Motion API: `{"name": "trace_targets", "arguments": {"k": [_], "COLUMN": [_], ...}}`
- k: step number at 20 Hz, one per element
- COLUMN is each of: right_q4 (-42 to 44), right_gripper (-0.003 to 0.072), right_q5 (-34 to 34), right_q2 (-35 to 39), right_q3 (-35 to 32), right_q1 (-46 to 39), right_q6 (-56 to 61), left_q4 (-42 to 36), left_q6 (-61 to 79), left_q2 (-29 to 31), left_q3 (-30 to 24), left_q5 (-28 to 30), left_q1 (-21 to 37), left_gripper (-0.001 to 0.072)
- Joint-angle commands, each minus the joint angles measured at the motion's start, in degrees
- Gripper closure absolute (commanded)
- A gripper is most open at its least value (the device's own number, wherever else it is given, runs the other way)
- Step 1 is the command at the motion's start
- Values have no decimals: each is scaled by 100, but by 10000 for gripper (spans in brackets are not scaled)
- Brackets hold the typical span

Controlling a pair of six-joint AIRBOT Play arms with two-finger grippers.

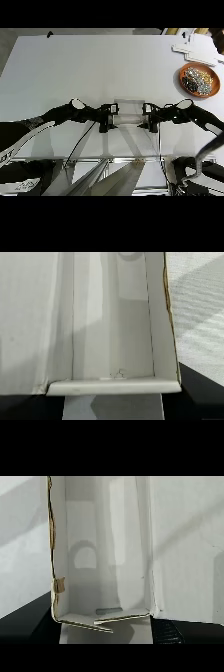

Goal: Fold the box and place the chain.

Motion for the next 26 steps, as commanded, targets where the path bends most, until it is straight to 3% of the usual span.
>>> {"name": "trace_targets", "arguments": {"k": [1,7,9,10,13,16,19,24,25,26], "right_q4": [15,107,133,125,-400,-1759,-2546,-2267,-2006,-1714], "right_gripper": [285,269,35,-4,-5,-4,-1,51,98,215], "right_q5": [63,157,127,122,162,232,525,1266,1412,1554], "right_q2": [2,2,26,94,507,1161,1825,2691,2820,2916], "right_q3": [2,2,2,0,2,2,2,0,2,2], "right_q1": [2,2,2,2,2,-11,-291,-651,-651,-651], "right_q6": [4,-17,11,31,664,1840,2614,3180,3182,3130], "left_q4": [4,4,4,4,4,2,4,2,4,4], "left_q6": [2,2,2,2,2,2,2,2,2,2], "left_q2": [4,4,4,4,4,4,4,4,4,4], "left_q3": [-2,-2,-2,-2,-2,-2,-2,-2,-2,-2], "left_q5": [4,4,4,4,4,4,4,4,7,2], "left_q1": [0,0,0,0,0,0,0,0,0,0], "left_gripper": [503,503,503,503,503,503,503,503,503,503]}}
